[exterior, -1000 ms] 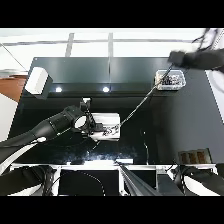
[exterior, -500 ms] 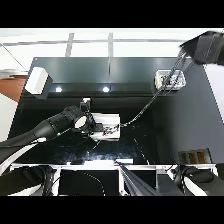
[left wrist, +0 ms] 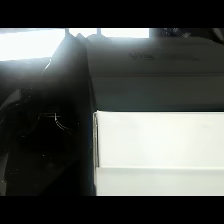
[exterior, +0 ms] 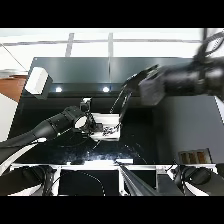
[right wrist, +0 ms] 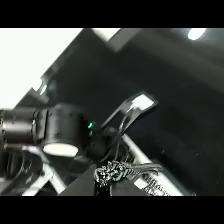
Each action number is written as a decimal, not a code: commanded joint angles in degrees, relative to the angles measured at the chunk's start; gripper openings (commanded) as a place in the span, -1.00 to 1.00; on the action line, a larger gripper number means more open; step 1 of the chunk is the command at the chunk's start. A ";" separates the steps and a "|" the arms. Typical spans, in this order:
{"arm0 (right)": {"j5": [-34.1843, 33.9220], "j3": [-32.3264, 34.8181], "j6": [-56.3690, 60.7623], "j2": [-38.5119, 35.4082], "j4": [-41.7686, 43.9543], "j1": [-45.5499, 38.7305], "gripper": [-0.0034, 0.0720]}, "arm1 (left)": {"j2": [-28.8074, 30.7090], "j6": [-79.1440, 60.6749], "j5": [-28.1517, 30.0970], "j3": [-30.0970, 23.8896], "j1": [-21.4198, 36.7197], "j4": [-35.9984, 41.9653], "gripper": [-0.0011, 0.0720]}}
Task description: Fold the box and place the chain.
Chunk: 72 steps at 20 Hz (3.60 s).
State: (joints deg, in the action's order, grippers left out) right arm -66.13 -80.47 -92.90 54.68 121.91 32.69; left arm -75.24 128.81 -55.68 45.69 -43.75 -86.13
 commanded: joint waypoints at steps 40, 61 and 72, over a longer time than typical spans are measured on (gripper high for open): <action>32.98 46.64 -60.81 9.40 -1.44 1.29 0.96 | -0.07 0.02 0.13 0.02 -0.02 -0.11 -0.88; 41.20 46.56 -71.97 18.21 9.77 5.88 -0.45 | -0.07 0.02 -0.04 0.02 -0.02 -0.11 -0.88; 32.00 46.40 -46.80 8.46 -9.09 2.80 -0.86 | -0.07 0.02 -0.02 0.02 -0.02 0.09 -0.88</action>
State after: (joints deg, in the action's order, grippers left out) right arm -29.63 -34.00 -149.34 66.50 119.11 37.23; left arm -75.29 128.79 -55.75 45.69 -43.75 -86.11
